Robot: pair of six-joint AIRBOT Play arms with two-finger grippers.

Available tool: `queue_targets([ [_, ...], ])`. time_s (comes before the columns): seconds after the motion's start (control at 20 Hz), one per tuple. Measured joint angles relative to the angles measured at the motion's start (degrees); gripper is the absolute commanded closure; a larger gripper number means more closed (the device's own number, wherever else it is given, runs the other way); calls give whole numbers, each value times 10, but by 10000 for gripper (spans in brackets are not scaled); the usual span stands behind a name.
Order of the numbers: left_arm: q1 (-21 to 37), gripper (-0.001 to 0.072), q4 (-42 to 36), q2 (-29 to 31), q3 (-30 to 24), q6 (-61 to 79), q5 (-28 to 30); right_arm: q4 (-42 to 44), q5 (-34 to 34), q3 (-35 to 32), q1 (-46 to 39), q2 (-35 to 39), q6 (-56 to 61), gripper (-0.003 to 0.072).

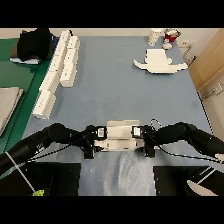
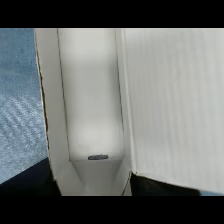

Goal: Fold the box.

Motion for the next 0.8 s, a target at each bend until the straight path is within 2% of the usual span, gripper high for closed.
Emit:
queue_targets([
  [0.05,0,366,-12,-9,0,12,7,0,0,0,0,0,0,175],
  [0.1,0,470,-24,-18,0,23,16,0,0,0,0,0,0,175],
  [0.15,0,611,-33,-26,0,30,23,0,0,0,0,0,0,175],
  [0.65,-30,612,-132,-77,7,94,63,0,0,0,0,0,0,176],
  [0.7,-32,550,-139,-80,7,97,66,0,0,0,0,0,0,175],
  [0.75,-33,334,-144,-82,7,100,67,0,0,0,0,0,0,175],
  [0.8,-33,191,-148,-83,7,101,68,0,0,0,0,0,1,176],
])
